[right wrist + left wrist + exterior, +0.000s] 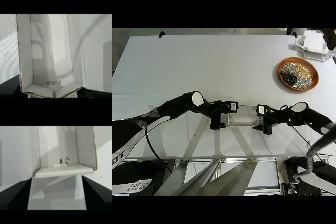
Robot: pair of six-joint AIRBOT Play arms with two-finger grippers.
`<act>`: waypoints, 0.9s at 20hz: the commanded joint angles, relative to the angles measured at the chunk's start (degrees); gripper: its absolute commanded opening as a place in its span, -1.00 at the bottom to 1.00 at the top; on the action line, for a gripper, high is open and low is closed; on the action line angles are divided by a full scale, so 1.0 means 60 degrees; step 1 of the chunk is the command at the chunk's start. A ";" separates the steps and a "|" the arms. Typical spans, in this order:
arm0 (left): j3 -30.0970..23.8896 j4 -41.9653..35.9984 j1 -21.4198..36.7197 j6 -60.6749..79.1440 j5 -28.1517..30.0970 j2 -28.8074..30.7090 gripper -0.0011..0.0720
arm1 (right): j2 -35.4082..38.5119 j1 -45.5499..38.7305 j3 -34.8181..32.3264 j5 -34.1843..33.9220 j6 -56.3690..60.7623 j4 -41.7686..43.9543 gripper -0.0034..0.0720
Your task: Fold the box and place the chain.
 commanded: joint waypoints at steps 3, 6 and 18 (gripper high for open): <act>-0.0007 -0.0998 -0.0015 0.0594 0.0098 -0.0036 0.98 | 0.0004 -0.0004 0.0007 0.0004 0.0000 0.0004 0.17; -0.0018 -0.0991 -0.0011 0.0590 0.0058 -0.0036 0.98 | 0.0004 -0.0004 0.0007 0.0004 0.0000 0.0004 0.17; -0.0069 -0.0907 -0.0015 0.1228 -0.0186 -0.0040 0.98 | 0.0004 -0.0004 0.0007 0.0004 0.0000 0.0004 0.17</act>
